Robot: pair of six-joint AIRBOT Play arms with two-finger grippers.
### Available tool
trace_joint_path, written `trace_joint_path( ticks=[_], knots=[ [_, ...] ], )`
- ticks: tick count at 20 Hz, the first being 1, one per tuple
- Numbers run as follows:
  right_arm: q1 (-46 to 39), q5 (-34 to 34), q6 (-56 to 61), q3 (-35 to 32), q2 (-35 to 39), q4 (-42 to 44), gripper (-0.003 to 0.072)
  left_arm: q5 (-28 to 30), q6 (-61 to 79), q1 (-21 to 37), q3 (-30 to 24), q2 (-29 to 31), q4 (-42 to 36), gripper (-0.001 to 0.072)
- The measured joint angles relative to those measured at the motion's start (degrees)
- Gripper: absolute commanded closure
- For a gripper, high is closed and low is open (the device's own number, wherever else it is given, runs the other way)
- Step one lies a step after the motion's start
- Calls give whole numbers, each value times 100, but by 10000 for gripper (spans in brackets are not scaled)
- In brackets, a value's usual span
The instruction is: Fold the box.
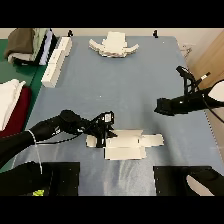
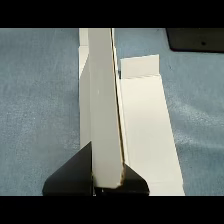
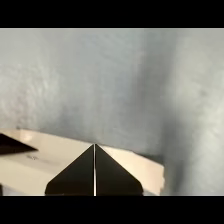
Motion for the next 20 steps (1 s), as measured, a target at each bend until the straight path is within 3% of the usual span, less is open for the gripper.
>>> trace_joint_path(
  ticks=[4,7,8,9,10,11,15,20],
  knots=[
    [745,876,-520,-243,341,-216,680,0,0,0,0,-2,-35,694],
    [1871,1029,-994,-697,444,-389,668,-2,0,0,0,-2,-48,694],
    [2389,968,-1147,-881,466,-516,453,-2,0,0,0,-4,-50,694],
    [2889,848,-1285,-1047,487,-667,170,-4,0,0,0,-7,-50,694],
    [3386,743,-1416,-1207,496,-870,63,-4,0,0,0,-4,-52,694],
    [3888,566,-1539,-1353,505,-1104,28,-4,0,0,0,-7,-52,694],
    [5213,-197,-1762,-1692,490,-1987,27,-4,0,0,0,-7,-57,694],
    [5672,-844,-1862,-1799,164,-2444,26,-7,2,0,0,-7,-59,694]
  ],
)
